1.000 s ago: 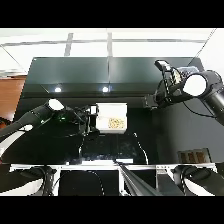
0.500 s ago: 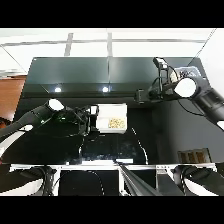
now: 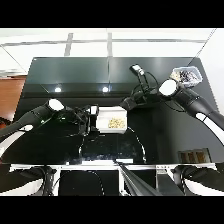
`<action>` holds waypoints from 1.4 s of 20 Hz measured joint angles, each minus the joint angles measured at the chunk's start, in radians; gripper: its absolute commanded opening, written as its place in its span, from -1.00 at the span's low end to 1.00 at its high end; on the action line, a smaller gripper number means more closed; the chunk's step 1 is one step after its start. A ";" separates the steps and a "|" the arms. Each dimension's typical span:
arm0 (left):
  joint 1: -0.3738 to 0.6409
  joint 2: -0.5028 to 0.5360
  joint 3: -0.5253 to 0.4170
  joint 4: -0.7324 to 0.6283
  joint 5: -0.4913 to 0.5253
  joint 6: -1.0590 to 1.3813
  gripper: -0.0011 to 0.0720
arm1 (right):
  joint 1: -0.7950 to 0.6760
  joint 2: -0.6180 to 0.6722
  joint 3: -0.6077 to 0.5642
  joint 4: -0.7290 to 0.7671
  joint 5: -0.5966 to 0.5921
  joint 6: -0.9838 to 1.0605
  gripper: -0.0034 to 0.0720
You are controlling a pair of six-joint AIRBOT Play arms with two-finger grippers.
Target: Fold the box and place the chain.
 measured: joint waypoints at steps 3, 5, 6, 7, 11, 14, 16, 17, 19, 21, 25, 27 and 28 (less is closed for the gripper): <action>0.000 0.000 0.000 0.000 0.001 0.000 0.14 | 0.003 -0.004 0.025 0.006 0.135 -0.210 0.78; 0.000 0.000 0.000 0.000 0.001 0.000 0.14 | 0.005 -0.007 0.034 0.006 0.219 -0.301 0.78; 0.000 0.000 0.000 0.000 0.001 0.000 0.14 | 0.008 -0.007 0.036 0.006 0.254 -0.344 0.78; 0.000 0.000 0.000 0.000 0.001 0.000 0.14 | 0.013 -0.007 0.037 0.006 0.281 -0.386 0.78; 0.000 0.000 0.000 0.000 0.001 0.000 0.14 | 0.038 -0.017 0.032 0.005 0.309 -0.507 0.78; 0.000 0.000 0.000 0.000 0.001 0.000 0.14 | 0.063 -0.031 0.027 0.003 0.283 -0.558 0.78; 0.000 0.000 0.000 0.000 0.000 0.000 0.14 | 0.076 -0.036 0.025 0.002 0.257 -0.577 0.35; 0.000 0.000 0.000 0.000 0.000 0.000 0.14 | 0.081 -0.039 0.024 0.002 0.247 -0.583 0.33; 0.000 0.000 0.000 0.000 0.000 -0.002 0.14 | 0.086 -0.040 0.024 -0.002 0.236 -0.592 -0.25; 0.000 0.000 0.000 0.000 0.000 -0.002 0.14 | 0.089 -0.040 0.024 -0.002 0.230 -0.597 -0.29; 0.000 0.000 0.000 0.000 -0.001 -0.001 0.14 | 0.092 -0.042 0.024 -0.006 0.240 -0.600 -0.29; 0.000 0.000 0.000 0.001 -0.001 0.001 0.14 | 0.092 -0.042 0.023 -0.006 0.248 -0.600 -0.28; 0.000 0.000 0.000 0.001 -0.002 0.001 0.14 | 0.092 -0.042 0.023 -0.008 0.253 -0.600 -0.28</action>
